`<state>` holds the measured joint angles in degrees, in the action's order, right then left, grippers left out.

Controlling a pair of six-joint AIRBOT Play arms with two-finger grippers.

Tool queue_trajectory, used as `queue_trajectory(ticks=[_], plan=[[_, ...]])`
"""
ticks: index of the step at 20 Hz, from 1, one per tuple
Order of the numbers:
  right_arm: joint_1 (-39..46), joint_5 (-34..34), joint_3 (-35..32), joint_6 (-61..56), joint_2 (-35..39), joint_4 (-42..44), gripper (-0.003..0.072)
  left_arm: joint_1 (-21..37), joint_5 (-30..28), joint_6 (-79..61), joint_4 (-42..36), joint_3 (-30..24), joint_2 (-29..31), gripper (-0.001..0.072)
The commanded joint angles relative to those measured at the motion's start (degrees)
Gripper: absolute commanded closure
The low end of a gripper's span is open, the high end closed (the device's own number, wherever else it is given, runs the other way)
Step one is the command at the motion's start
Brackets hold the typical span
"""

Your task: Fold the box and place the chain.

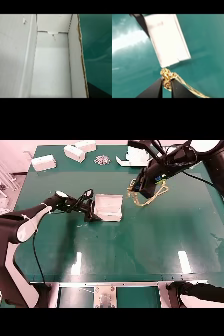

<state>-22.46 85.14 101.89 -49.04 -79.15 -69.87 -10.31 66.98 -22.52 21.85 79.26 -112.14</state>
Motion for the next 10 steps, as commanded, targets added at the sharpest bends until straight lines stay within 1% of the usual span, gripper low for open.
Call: queue_trajectory(ticks=[1,3,5,10], plan=[[-6.8,-6.6,0.0,-4.5,3.5,-0.1,0.0687,0.0,0.1,0.0,0.0,0.0,0.0,0.0080],[-8.6,-11.1,0.0,-4.1,2.8,-0.3,0.0687,0.0,0.1,0.0,0.0,0.0,0.0,0.0079],[-8.5,-14.1,0.0,-4.1,0.7,-0.3,0.0687,0.0,0.1,0.0,0.0,0.0,0.0,0.0080],[-8.4,-16.8,-0.1,-3.0,-5.9,-0.7,0.0686,0.0,0.1,0.0,0.0,0.0,0.0,0.0079]])
